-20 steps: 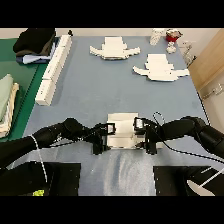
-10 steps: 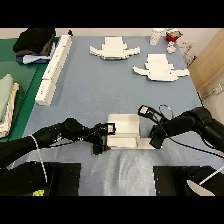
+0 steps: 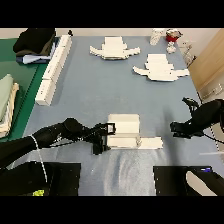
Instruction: Fold the box.
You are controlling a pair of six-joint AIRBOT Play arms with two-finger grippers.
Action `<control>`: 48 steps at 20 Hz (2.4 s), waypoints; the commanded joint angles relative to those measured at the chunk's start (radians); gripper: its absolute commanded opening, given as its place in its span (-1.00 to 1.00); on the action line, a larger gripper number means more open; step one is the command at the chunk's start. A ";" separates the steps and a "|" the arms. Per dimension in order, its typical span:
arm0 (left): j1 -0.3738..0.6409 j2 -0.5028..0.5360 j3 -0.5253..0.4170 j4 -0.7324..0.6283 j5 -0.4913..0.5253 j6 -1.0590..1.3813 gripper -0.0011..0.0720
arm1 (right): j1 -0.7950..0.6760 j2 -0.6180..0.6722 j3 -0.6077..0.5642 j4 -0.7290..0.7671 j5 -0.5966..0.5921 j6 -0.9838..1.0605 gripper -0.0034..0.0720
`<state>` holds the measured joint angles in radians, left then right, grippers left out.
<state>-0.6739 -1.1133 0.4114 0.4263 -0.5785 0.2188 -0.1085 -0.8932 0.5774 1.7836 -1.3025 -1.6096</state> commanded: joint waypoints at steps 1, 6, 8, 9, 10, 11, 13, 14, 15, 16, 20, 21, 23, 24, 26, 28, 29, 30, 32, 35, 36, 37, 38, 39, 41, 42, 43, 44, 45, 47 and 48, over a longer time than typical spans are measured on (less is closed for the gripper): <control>0.000 0.001 0.001 0.000 0.000 0.001 0.49 | -0.212 -0.061 -0.072 0.302 -0.011 -0.117 -0.91; 0.000 0.001 0.001 0.000 0.001 0.000 0.49 | -0.205 -0.130 -0.171 0.437 0.035 -0.164 -0.91; 0.000 0.001 0.001 0.000 0.001 0.000 0.49 | -0.174 -0.132 -0.186 0.447 0.049 -0.172 -0.91; 0.000 0.001 0.001 0.000 0.001 0.000 0.49 | -0.157 -0.131 -0.192 0.454 0.058 -0.172 -0.91; 0.000 0.001 0.001 0.000 0.001 0.001 0.49 | -0.137 -0.131 -0.192 0.460 0.063 -0.172 -0.91; 0.000 0.001 0.001 0.000 0.000 0.000 0.49 | -0.111 -0.130 -0.192 0.475 0.063 -0.172 -0.91; 0.000 0.001 0.001 0.000 0.001 0.000 0.49 | -0.052 -0.129 -0.193 0.502 0.066 -0.172 -0.91; 0.000 0.001 0.001 0.000 0.000 0.000 0.49 | -0.015 -0.127 -0.193 0.506 0.073 -0.172 -0.91; 0.000 0.001 0.001 0.000 0.000 0.000 0.49 | 0.023 -0.128 -0.192 0.513 0.084 -0.172 -0.91; 0.000 0.001 0.001 0.000 0.000 0.000 0.49 | 0.060 -0.127 -0.191 0.528 0.095 -0.172 -0.91; 0.000 0.001 0.001 0.000 0.000 0.000 0.49 | 0.152 -0.090 -0.171 0.551 0.100 -0.171 -0.90; 0.000 0.001 0.001 0.000 0.000 0.000 0.49 | 0.163 -0.063 -0.169 0.545 0.101 -0.171 -0.90; 0.000 0.001 0.001 0.000 0.000 0.001 0.49 | 0.165 0.003 -0.168 0.539 0.117 -0.170 -0.90; 0.000 0.001 0.001 0.000 0.000 0.000 0.49 | 0.165 0.042 -0.168 0.539 0.126 -0.164 -0.90; 0.000 0.001 0.001 0.000 0.000 0.000 0.49 | 0.166 0.101 -0.168 0.542 0.119 -0.160 -0.87; 0.000 0.001 0.001 0.000 0.000 0.000 0.49 | 0.172 0.128 -0.168 0.553 0.103 -0.149 0.28; 0.000 0.001 0.001 0.000 0.000 0.000 0.49 | 0.183 0.132 -0.168 0.554 0.102 -0.141 0.43; 0.000 0.001 0.001 0.000 0.000 0.000 0.49 | 0.196 0.132 -0.168 0.555 0.111 -0.141 0.43; 0.000 0.001 0.001 0.000 0.000 0.001 0.49 | 0.237 0.132 -0.168 0.557 0.137 -0.142 0.43; 0.000 0.001 0.001 0.000 0.000 0.000 0.49 | 0.323 0.131 -0.169 0.548 0.204 -0.141 0.43; 0.000 0.001 0.001 0.000 0.001 0.001 0.49 | 0.354 0.126 -0.168 0.537 0.244 -0.109 0.42; 0.000 0.001 0.001 0.000 0.000 0.001 0.49 | 0.378 0.117 -0.168 0.529 0.276 -0.069 0.42; 0.000 0.001 0.001 0.000 0.000 0.000 0.49 | 0.402 0.105 -0.166 0.528 0.299 -0.046 0.42; 0.000 0.001 0.001 0.000 0.001 0.000 0.49 | 0.430 0.089 -0.160 0.525 0.315 -0.037 0.36; 0.000 0.001 0.001 0.000 0.000 0.000 0.49 | 0.488 0.059 -0.130 0.481 0.343 0.036 0.26; 0.000 0.001 0.001 0.000 0.000 0.001 0.49 | 0.524 0.045 -0.106 0.410 0.352 0.113 0.26; 0.000 0.001 0.001 0.000 0.000 0.000 0.49 | 0.560 0.030 -0.081 0.325 0.351 0.193 0.26; 0.000 0.001 0.001 0.000 0.000 0.000 0.49 | 0.600 0.014 -0.056 0.243 0.346 0.271 0.26; 0.000 0.001 0.001 0.000 0.000 0.000 0.49 | 0.645 -0.005 -0.027 0.176 0.335 0.336 0.26; 0.000 0.001 0.001 0.000 0.000 0.001 0.49 | 0.731 -0.049 0.029 0.072 0.311 0.463 0.26; 0.000 0.001 0.001 0.000 0.000 0.000 0.49 | 0.775 -0.074 0.057 0.021 0.296 0.526 0.26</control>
<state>-0.6739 -1.1133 0.4114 0.4263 -0.5781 0.2192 0.5549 -0.9123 0.5648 1.9938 -0.9840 -1.2980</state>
